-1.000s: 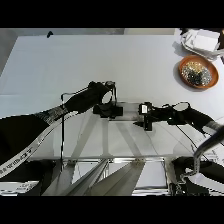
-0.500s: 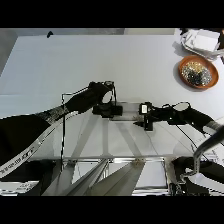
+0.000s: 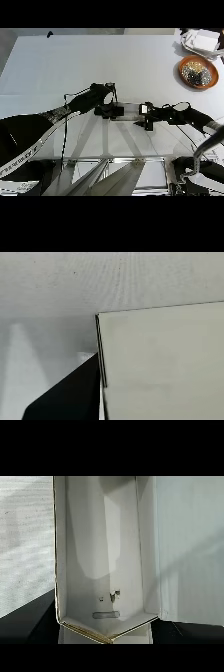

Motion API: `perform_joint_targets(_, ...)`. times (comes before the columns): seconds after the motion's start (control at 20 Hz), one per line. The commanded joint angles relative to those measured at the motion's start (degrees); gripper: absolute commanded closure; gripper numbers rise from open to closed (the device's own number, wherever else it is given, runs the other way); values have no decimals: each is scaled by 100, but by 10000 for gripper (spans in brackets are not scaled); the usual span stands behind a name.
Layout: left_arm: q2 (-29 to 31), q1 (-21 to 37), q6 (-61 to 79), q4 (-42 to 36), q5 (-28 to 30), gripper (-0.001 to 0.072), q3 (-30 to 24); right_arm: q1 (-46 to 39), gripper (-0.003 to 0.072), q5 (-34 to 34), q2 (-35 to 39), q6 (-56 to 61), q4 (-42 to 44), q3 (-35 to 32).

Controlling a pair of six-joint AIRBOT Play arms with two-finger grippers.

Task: Fold the box and place the chain.

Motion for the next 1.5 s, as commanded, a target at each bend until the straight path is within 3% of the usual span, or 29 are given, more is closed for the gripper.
perform_joint_targets(0.0, -4, -4, -7, 4, -61, 669, 2, 2, 271, 15, 4, 4, 11, 7)
perform_joint_targets(0.05, -4, -4, -4, 4, -63, 705, 2, 2, 271, 17, 4, 4, 11, 7)
perform_joint_targets(0.3, 26, -2, 33, 0, -107, 692, 2, 2, 271, 15, 4, 4, 11, 7)
perform_joint_targets(0.35, 59, -2, 35, 0, -144, 662, 2, 2, 271, 15, 4, 4, 11, 7)
perform_joint_targets(0.55, 323, 59, 190, 85, -297, 308, 2, 2, 271, 17, 4, 4, 11, 7)
perform_joint_targets(0.9, 793, 122, 866, 162, -391, 299, 2, 2, 271, 17, 4, 4, 11, 7)
perform_joint_targets(1.05, 1279, 225, 1810, 227, -619, 295, 0, 2, 271, 15, 4, 4, 11, 7)
perform_joint_targets(1.1, 1464, 284, 2133, 225, -651, 256, 0, 2, 271, 15, 4, 4, 11, 7)
perform_joint_targets(1.25, 2162, 516, 3152, 240, -625, 21, -173, 2, 271, 15, 4, 4, 11, 7)
perform_joint_targets(1.45, 3206, 946, 6695, 35, -330, 16, -1123, 2, 271, 15, 4, 4, 11, 7)
